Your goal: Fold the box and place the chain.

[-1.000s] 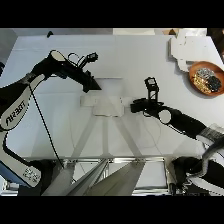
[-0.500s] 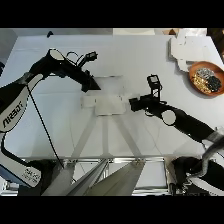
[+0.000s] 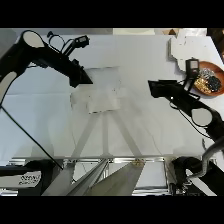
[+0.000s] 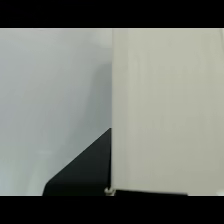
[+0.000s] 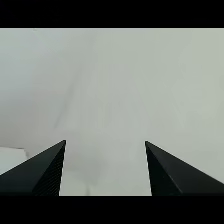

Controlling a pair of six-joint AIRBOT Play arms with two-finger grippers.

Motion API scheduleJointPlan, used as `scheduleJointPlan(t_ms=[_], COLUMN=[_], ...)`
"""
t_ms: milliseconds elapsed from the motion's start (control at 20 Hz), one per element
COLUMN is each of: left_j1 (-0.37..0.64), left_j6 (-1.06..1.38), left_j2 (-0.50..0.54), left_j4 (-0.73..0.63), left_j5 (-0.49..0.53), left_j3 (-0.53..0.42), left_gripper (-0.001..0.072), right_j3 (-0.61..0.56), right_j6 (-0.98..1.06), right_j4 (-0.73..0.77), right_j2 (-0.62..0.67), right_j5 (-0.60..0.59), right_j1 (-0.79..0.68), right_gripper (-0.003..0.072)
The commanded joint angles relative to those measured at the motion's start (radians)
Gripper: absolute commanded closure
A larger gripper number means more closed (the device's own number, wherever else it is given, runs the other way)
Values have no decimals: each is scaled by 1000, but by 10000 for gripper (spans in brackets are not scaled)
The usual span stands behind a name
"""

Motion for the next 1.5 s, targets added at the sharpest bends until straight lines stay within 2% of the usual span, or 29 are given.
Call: scheduleJointPlan(t_ms=[0, 150, 300, 700, 1150, 1350, 1450], left_j1=[-1, 0, -2, -38, -92, -93, -91], left_j6=[76, 192, 195, 552, 610, 621, 621], left_j2=[156, 202, 161, 26, -124, -139, -140], left_j4=[-35, -172, -173, -176, -211, -267, -267], left_j5=[3, 66, 180, 206, 307, 435, 445], left_j3=[-100, -246, -317, -317, -317, -317, -317], left_gripper=[709, 706, 698, 700, 706, 705, 705], right_j3=[0, 0, 0, 0, 0, 0, 0], right_j6=[0, 0, 0, 0, 0, 0, 0], right_j4=[0, 0, 0, 0, 0, 0, 0], right_j2=[48, 48, 48, 48, 48, 48, 48], right_j5=[111, 150, 161, 162, 162, 162, 162], right_j1=[-132, -192, -203, -203, -203, -203, -203], right_gripper=[150, 150, 150, 150, 150, 150, 150])
